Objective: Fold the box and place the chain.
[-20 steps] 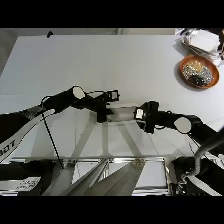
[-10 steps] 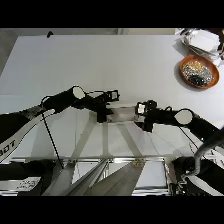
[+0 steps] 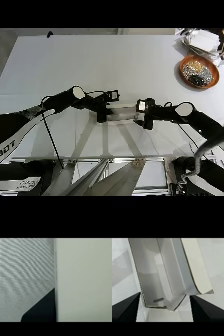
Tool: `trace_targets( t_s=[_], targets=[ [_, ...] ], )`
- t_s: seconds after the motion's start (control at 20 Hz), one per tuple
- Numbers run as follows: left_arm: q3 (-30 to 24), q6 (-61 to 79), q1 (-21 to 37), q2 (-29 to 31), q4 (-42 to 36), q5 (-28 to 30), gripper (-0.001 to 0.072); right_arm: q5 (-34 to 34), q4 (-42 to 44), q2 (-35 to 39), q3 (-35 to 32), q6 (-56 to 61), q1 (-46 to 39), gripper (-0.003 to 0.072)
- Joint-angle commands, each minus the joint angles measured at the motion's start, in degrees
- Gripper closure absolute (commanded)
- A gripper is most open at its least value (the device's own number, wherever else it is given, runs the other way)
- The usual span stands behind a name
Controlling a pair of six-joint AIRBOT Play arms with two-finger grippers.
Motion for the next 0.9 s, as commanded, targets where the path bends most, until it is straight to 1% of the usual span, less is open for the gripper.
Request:
trace_targets(
  t_s=[0.0, 0.2, 0.35, 0.5, 0.65, 0.7, 0.85],
  targets=[
    [0.0, 0.0, 0.0, 0.0, 0.0, 0.0, 0.07, 1.7, 3.0, -2.2, 0.3, -3.1, -2.0, 0.0013],
    [0.0, 0.0, 0.0, 0.0, 0.0, 0.0, 0.07, 3.8, 8.1, -2.8, 0.3, -9.6, -3.3, 0.0013],
    [0.0, 0.0, 0.0, 0.0, 0.0, 0.0, 0.07, 6.5, 10.7, -6.8, 0.4, -13.6, -3.3, 0.003],
    [0.0, 0.0, 0.0, 0.0, 0.0, 0.0, 0.07, 7.9, 14.4, -9.7, 0.4, -16.5, -3.3, 0.0032],
    [0.0, 0.0, 0.0, 0.0, 0.0, 0.0, 0.07, 8.1, 15.1, -12.2, 0.5, -17.5, -3.3, 0.0041],
    [0.0, 0.0, 0.0, 0.0, 0.0, 0.0, 0.07, 8.1, 15.1, -12.8, 0.5, -17.5, -3.3, 0.0098],
    [0.0, 0.0, 0.0, 0.0, 0.0, 0.0, 0.07, 7.8, 14.8, -13.0, 0.5, -17.6, -3.4, 0.0099]
  ],
)
